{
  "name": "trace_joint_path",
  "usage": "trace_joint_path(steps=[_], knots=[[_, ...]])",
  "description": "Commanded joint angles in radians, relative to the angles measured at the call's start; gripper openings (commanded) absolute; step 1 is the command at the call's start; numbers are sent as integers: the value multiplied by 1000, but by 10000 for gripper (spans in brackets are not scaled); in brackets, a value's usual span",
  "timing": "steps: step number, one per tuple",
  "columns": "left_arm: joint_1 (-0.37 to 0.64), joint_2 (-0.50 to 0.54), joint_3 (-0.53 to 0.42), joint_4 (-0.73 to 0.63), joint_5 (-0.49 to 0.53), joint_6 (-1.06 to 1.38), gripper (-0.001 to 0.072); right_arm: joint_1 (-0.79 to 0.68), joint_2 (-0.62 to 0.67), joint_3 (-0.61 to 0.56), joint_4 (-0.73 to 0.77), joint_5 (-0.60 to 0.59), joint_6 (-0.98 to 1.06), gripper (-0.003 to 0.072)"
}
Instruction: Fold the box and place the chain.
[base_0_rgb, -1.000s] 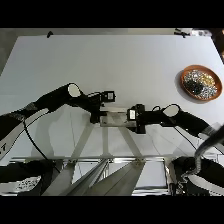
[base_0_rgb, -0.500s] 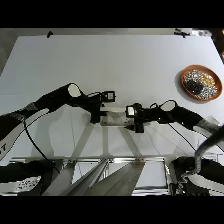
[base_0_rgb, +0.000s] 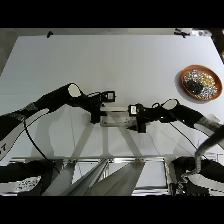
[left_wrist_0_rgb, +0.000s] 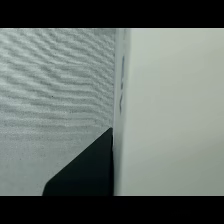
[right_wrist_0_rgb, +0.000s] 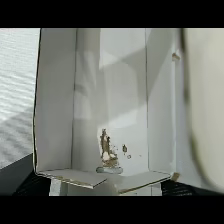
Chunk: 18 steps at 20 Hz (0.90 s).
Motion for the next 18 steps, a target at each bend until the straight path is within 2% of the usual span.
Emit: trace_joint_path(steps=[1,3,6,8,10,11,14,16,18], knots=[[0,1,0,0,0,0,13,-1,-21,2,10,14,-16,642],[0,1,0,0,0,0,13,-1,-27,2,10,14,-16,579],[0,1,0,0,0,0,13,-1,-30,2,21,14,-19,577],[0,1,0,1,0,0,13,-1,-40,2,33,14,-39,529],[0,1,0,0,0,0,13,-1,-45,2,35,9,-39,512],[0,1,0,0,0,0,13,-2,-45,2,35,5,-39,453],[0,1,0,0,0,0,13,-2,-45,2,34,2,-39,432],[0,1,0,0,0,0,13,-2,-45,2,32,2,-39,385],[0,1,0,0,0,0,13,-1,-45,2,31,2,-39,381]])
